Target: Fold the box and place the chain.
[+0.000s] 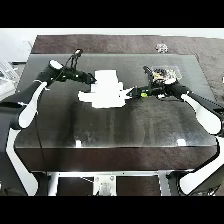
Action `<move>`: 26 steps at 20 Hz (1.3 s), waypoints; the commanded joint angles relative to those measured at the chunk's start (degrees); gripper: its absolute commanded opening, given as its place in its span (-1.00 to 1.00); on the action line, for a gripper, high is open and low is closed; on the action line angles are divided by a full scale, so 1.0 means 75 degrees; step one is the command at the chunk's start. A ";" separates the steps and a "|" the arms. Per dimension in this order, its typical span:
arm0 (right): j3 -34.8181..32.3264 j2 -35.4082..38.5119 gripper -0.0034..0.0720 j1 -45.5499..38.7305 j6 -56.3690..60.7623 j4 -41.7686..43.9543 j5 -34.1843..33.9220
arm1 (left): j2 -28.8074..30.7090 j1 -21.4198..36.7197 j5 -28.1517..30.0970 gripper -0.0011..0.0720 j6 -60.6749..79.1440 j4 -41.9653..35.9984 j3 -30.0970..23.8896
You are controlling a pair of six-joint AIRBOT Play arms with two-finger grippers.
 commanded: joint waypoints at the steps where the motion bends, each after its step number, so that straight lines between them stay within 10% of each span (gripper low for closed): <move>1: 0.0003 0.0000 -0.90 -0.0003 -0.0003 0.0000 0.0006 | -0.0096 -0.0003 0.0090 0.27 -0.0175 0.0195 0.0114; 26: 0.0006 0.0000 -0.90 -0.0003 -0.0029 0.0003 0.0006 | -0.0702 -0.0006 -0.1259 0.13 -0.0093 -0.1064 0.0114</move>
